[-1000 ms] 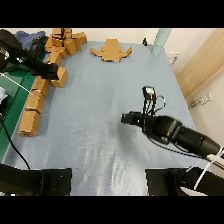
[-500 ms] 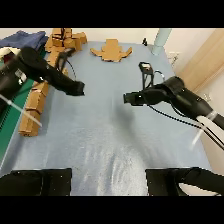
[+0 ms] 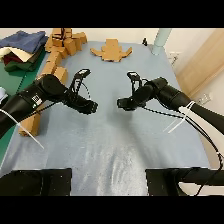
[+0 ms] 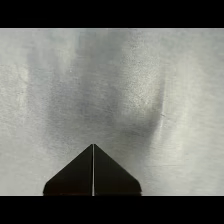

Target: Fold the box.

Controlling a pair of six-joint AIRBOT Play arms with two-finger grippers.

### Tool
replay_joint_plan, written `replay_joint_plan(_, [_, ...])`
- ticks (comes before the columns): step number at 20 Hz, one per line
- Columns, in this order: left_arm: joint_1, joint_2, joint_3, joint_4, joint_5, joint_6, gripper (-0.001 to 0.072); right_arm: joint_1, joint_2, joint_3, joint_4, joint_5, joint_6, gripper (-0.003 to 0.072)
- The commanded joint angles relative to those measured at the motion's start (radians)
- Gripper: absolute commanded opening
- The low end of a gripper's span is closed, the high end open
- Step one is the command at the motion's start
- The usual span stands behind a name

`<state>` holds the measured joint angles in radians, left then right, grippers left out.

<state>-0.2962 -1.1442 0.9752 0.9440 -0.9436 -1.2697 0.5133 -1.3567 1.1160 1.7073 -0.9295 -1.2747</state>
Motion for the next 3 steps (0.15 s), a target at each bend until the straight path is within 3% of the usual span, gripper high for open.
replay_joint_plan(1, [-0.01, 0.003, -0.011, -0.002, 0.009, -0.005, 0.0011, -0.001, -0.009, 0.002, 0.017, -0.004, -0.009, 0.0007])
replay_joint_plan(3, [-0.01, 0.003, -0.011, -0.002, 0.009, -0.005, 0.0011, -0.001, -0.009, 0.002, 0.017, -0.004, -0.009, 0.0007])
